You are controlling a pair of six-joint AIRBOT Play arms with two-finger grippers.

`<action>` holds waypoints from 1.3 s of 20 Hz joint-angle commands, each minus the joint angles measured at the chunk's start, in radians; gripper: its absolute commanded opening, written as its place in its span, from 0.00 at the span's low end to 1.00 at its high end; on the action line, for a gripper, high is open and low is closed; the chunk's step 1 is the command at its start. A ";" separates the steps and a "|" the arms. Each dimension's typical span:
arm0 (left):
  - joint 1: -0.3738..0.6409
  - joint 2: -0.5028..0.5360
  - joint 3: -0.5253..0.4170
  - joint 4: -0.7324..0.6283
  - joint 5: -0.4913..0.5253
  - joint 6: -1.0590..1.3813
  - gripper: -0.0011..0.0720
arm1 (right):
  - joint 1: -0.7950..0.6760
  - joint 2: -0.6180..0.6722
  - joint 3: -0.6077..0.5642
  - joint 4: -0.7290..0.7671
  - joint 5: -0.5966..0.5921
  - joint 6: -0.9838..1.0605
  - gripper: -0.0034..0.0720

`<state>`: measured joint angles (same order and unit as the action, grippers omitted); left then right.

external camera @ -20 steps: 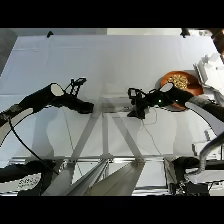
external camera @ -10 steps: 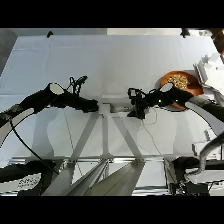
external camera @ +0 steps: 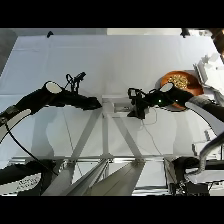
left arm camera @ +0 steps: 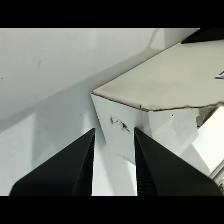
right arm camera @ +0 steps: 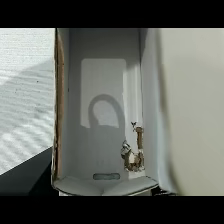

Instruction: Fold the box and place the chain.

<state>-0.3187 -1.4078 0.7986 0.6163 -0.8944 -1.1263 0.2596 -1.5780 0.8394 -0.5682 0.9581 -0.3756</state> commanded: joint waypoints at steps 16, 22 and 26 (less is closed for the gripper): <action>-0.039 0.038 0.000 0.010 -0.026 0.001 0.40 | 0.000 0.000 0.001 0.000 0.000 0.000 0.55; -0.112 0.000 0.001 0.010 0.074 0.000 0.42 | 0.000 0.000 0.001 0.000 0.000 0.000 0.55; -0.120 -0.001 0.001 0.039 0.140 0.000 0.67 | 0.000 0.000 0.001 0.000 0.000 0.000 0.55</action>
<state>-0.4286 -1.4044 0.7986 0.6338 -0.8074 -1.1263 0.2596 -1.5780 0.8394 -0.5690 0.9573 -0.3756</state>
